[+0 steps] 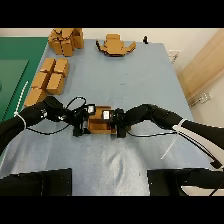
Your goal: Fold the box.
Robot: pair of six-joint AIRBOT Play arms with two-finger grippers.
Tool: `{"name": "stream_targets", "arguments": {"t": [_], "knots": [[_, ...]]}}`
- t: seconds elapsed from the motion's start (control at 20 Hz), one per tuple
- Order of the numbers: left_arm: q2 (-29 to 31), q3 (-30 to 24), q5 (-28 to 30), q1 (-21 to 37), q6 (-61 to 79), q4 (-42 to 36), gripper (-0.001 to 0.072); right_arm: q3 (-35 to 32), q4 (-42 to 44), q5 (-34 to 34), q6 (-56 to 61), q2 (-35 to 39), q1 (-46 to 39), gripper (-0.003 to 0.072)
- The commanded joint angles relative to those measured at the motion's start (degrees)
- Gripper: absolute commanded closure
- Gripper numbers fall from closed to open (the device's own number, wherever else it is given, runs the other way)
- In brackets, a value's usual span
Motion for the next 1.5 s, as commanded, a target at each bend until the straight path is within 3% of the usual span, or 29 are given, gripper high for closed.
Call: {"name": "stream_targets", "arguments": {"t": [0.0,0.4,0.5,0.8,0.85,1.0,1.05,1.3,1.45], "knots": [[0.02,0.02,0.22,0.02,-0.09,-0.15,0.0415,0.07,0.11,1.88,-0.02,-0.44,1.92,0.0623],[0.02,0.02,0.22,0.02,-0.09,-0.17,0.0415,0.07,0.98,2.14,0.11,-0.48,2.08,0.06],[0.02,0.02,0.24,0.02,-0.09,-0.17,0.0415,0.07,1.18,2.64,1.49,-0.55,2.08,0.0236],[0.02,0.02,0.24,0.02,-0.09,-0.17,0.0415,0.07,-0.44,1.92,6.93,-0.44,1.99,0.0231],[0.02,0.02,0.24,0.02,-0.09,-0.17,0.0415,0.07,-1.6,1.16,8.92,-0.17,1.99,0.0262],[0.02,0.02,0.22,0.02,-0.11,-0.15,0.0415,0.07,-4.42,-2.82,11.13,1.66,1.99,0.0636],[0.02,0.02,0.22,0.02,-0.09,-0.15,0.0415,0.07,-6.21,-3.58,12.87,2.47,1.95,0.0683],[0.02,0.02,-0.07,0.02,-0.13,-0.15,0.0415,0.07,-22.27,-6.27,32.54,6.6,-0.85,0.0684],[0.02,0.02,-0.07,0.02,-0.11,-0.13,0.0415,0.02,-24.35,-8.41,52.24,10.64,-6.58,0.0685]]}}
